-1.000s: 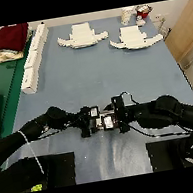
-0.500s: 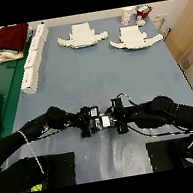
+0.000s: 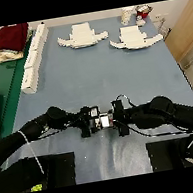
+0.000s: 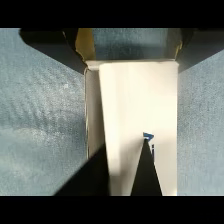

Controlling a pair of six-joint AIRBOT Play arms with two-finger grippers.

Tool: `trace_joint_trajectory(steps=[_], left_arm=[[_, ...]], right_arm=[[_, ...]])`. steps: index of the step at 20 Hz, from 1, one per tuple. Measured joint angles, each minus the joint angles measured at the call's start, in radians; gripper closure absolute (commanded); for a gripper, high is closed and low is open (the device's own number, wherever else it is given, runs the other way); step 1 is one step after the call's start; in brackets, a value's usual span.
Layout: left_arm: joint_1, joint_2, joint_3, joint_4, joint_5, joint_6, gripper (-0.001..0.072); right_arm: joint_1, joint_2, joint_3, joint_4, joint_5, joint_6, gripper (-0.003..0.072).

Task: Fold the box.

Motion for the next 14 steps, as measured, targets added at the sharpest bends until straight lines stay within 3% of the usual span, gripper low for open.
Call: trace_joint_trajectory(steps=[5,6,7,8,14], left_arm=[[0.000,0.000,0.000,0.000,0.000,0.000,0.0245],[0.000,0.000,0.000,0.000,0.000,0.000,0.0245],[0.000,0.000,0.000,0.000,0.000,0.000,0.0245],[0.000,0.000,0.000,0.000,0.000,0.000,0.0245],[0.000,0.000,0.000,0.000,0.000,0.000,0.0245]], right_arm=[[0.000,0.000,0.000,0.016,-0.001,0.000,0.0340],[0.000,0.001,0.000,0.017,-0.002,0.000,0.0321],[0.000,0.003,0.000,0.021,-0.003,0.000,0.0232],[0.000,0.006,0.000,0.025,-0.002,0.000,0.0213],[-0.001,0.035,0.000,0.045,-0.003,0.000,0.0213]])
